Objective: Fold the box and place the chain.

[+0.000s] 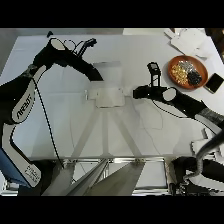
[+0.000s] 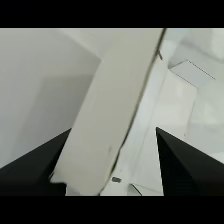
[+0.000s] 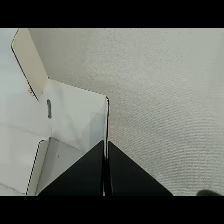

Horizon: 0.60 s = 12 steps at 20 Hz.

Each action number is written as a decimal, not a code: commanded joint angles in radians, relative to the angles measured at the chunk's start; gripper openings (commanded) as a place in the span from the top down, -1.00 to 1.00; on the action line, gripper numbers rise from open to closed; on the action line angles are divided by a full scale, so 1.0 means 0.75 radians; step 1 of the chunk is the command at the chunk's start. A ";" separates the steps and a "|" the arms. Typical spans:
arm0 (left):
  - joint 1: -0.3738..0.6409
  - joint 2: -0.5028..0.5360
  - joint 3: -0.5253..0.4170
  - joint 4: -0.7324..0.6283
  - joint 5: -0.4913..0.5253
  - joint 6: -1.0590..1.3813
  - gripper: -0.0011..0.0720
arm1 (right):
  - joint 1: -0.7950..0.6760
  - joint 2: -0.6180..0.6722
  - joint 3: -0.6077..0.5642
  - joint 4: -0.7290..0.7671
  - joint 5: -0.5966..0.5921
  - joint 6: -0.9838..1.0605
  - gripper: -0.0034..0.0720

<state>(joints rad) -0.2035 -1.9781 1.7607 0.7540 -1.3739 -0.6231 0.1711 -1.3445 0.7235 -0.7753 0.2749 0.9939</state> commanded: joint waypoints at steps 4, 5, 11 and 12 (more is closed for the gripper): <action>-0.023 -0.002 0.002 0.074 -0.040 0.247 -0.05 | 0.002 0.000 0.000 0.001 0.000 0.001 0.88; -0.023 -0.002 0.002 0.085 -0.039 0.272 -0.02 | 0.002 0.000 0.000 0.001 0.000 0.001 0.88; -0.023 -0.022 0.001 0.123 0.009 0.288 0.04 | 0.002 0.000 0.000 0.001 0.000 0.001 0.88; -0.026 -0.027 0.001 0.123 0.016 0.290 0.04 | 0.002 0.000 0.000 0.001 0.000 0.001 0.88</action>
